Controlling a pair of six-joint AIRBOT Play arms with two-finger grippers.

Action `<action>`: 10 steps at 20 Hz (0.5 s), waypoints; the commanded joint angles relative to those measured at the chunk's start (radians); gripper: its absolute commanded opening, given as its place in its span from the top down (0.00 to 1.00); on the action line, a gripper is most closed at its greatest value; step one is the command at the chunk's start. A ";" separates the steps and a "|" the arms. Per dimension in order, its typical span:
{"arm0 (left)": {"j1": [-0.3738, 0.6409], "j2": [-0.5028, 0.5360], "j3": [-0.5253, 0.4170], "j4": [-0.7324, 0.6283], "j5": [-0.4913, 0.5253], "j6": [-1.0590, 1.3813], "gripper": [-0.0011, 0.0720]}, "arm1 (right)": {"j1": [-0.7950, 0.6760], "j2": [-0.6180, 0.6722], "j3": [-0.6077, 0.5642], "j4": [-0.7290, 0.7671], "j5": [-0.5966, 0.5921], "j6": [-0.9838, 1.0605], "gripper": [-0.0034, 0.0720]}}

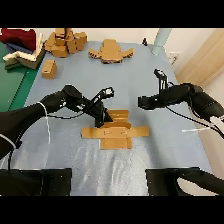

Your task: Fold the box.

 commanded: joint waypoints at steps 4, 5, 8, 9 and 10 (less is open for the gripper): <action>0.002 -0.027 0.001 -0.004 0.005 -0.005 0.97 | 0.002 -0.001 0.001 0.001 0.004 0.001 0.95; 0.002 -0.028 0.001 -0.003 0.008 -0.005 0.97 | 0.002 -0.001 0.001 0.001 0.000 0.001 0.95; 0.002 -0.027 0.001 0.004 0.009 -0.005 0.97 | 0.018 0.023 0.001 -0.008 -0.072 -0.011 0.95; 0.002 -0.028 0.002 0.003 0.009 -0.005 0.97 | 0.030 0.043 0.001 -0.023 -0.116 -0.011 0.95; 0.001 -0.028 0.001 0.003 0.010 -0.004 0.97 | 0.046 0.068 0.001 -0.046 -0.165 -0.011 0.95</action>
